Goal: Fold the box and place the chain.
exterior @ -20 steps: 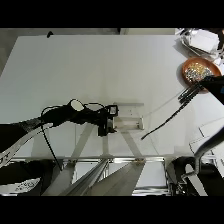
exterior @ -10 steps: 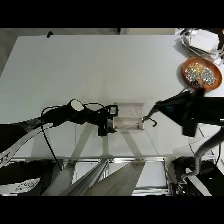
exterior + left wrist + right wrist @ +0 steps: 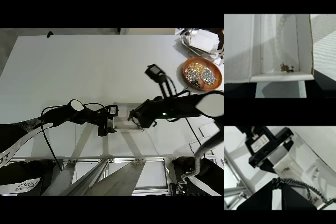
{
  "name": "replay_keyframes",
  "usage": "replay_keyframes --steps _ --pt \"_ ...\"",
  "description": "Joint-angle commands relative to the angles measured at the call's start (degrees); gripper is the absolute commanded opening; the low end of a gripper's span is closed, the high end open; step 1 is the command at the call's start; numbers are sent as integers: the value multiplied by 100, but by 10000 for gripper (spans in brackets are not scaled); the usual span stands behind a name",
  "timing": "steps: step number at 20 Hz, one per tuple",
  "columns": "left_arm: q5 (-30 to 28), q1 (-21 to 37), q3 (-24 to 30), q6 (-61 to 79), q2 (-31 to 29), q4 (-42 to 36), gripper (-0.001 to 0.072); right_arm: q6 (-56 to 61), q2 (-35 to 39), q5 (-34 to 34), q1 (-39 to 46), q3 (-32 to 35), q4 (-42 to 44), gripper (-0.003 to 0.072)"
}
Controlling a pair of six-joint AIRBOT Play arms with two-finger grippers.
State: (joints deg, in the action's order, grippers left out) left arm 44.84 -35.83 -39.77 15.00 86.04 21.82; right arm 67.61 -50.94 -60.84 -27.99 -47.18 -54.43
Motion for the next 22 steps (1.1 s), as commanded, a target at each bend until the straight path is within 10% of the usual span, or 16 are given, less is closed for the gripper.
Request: replay_keyframes --steps 1,7,9,12,22 --pt "-2 2 -7 0 -4 2 272 4 -857 168 -291 35 -96 17" --pt "-2 2 -7 0 -4 2 272 4 -1934 474 -562 35 -76 27" --pt "-2 2 -7 0 -4 2 272 7 -2039 557 -632 35 -37 203" --pt "0 2 -7 0 -4 2 272 7 -2013 544 -533 26 -44 228" --pt "-2 2 -7 2 -4 2 272 -61 -120 -1626 1849 37 -1934 228"
